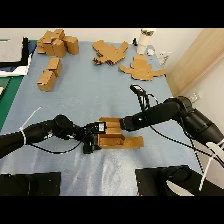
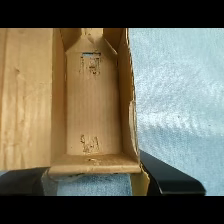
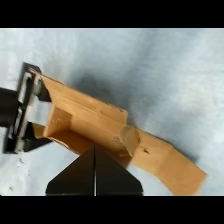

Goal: Fold the box.

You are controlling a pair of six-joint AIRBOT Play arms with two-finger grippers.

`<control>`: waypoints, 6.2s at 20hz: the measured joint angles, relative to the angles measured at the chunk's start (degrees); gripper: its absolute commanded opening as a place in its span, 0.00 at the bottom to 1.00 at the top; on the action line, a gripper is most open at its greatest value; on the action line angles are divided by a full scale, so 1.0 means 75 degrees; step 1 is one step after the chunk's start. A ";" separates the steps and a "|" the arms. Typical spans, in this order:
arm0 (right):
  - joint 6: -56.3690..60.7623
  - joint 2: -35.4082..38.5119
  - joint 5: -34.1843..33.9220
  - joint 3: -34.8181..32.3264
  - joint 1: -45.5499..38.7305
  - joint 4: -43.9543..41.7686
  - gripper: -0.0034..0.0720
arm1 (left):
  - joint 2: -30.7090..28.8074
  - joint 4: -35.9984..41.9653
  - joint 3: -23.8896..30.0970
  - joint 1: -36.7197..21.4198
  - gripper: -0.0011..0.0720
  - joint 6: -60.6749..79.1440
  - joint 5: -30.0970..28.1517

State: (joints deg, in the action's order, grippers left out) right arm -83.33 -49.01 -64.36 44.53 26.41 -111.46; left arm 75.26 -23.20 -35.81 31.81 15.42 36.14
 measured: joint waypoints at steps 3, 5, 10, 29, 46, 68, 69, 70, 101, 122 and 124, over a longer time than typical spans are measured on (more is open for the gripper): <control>0.0082 0.0035 -0.0323 -0.0017 0.0000 0.0268 0.05 | 0.0000 0.0000 0.0000 0.0000 0.72 -0.0003 0.0000; -0.0522 0.0073 -0.0580 -0.0055 0.0000 0.0358 0.05 | 0.0000 0.0000 0.0000 0.0000 0.72 -0.0003 0.0000; -0.3381 0.0781 -0.1227 -0.0906 0.0003 0.0495 0.75 | 0.0000 0.0003 0.0000 0.0000 0.72 -0.0003 0.0000; -0.9157 0.0152 0.2025 -0.2445 0.0143 -0.0105 0.31 | 0.0000 0.0006 -0.0003 0.0000 0.72 -0.0006 0.0000; -0.9675 -0.0070 0.2521 -0.2451 0.0586 -0.0711 0.75 | 0.0000 0.0003 -0.0009 0.0000 0.72 -0.0003 -0.0003; -0.2573 0.0799 -0.0038 -0.1425 0.0498 0.4415 0.26 | 0.0000 0.0012 -0.0009 0.0000 0.72 -0.0017 0.0000; -0.1606 0.0877 -0.0318 -0.1402 0.0376 0.4905 0.16 | 0.0000 0.0009 -0.0009 0.0000 0.72 -0.0015 -0.0003; -0.0816 0.0901 -0.0557 -0.1402 0.0204 0.5184 0.11 | 0.0000 0.0006 -0.0009 0.0000 0.72 -0.0012 -0.0003; -0.0493 0.0647 0.0778 -0.2323 -0.1361 -0.1314 0.64 | 0.0000 0.0006 -0.0009 0.0000 0.72 -0.0003 0.0003; 0.4546 -0.1600 0.0425 -0.0417 0.2381 0.2025 0.58 | 0.0000 0.0006 -0.0009 0.0000 0.72 -0.0003 0.0003; 0.5080 -0.2078 0.0117 -0.0026 0.2684 0.2436 0.58 | 0.0000 0.0006 -0.0009 0.0000 0.72 -0.0006 0.0000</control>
State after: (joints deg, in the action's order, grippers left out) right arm -45.23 -64.60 -63.48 44.34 46.54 -93.19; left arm 75.26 -23.16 -35.88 31.81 15.38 36.14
